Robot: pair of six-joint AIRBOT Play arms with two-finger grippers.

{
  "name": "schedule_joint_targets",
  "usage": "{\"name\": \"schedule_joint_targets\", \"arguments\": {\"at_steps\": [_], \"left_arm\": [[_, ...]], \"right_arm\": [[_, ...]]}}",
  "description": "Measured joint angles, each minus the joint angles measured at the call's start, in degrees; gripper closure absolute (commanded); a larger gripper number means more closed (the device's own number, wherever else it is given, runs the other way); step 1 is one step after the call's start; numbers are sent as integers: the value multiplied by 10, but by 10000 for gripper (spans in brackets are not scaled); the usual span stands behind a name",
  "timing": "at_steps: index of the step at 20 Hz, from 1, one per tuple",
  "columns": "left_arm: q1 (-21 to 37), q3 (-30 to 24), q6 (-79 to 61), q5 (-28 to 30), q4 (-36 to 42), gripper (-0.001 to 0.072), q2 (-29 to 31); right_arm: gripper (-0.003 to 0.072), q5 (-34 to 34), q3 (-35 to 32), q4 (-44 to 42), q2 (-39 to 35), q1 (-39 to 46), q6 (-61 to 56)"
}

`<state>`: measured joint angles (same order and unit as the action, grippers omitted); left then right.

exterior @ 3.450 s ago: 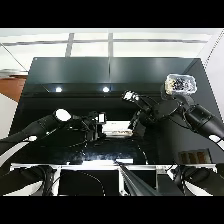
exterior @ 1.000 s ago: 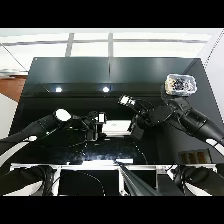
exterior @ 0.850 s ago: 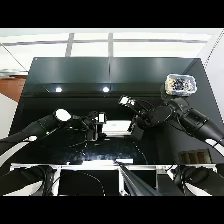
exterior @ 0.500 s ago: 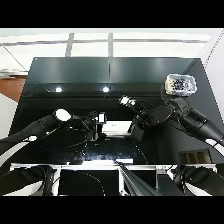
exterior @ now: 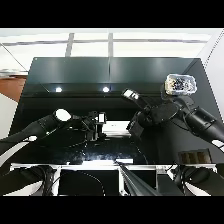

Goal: Fold the box and place the chain.

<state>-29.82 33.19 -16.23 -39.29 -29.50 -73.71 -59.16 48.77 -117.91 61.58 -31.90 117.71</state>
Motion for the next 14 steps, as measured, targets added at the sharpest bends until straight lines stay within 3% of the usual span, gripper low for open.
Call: {"name": "schedule_joint_targets", "arguments": {"at_steps": [3, 9, 14], "left_arm": [[0, 0, 0, 0, 0, 359, 0], [0, 0, 0, 0, 0, 359, 0], [0, 0, 0, 0, 0, 359, 0]], "right_arm": [[657, -13, -6, -36, -6, 24, -61], [657, 37, -43, -174, 9, 37, -130], [656, 57, -54, -218, 49, 27, -154]]}}
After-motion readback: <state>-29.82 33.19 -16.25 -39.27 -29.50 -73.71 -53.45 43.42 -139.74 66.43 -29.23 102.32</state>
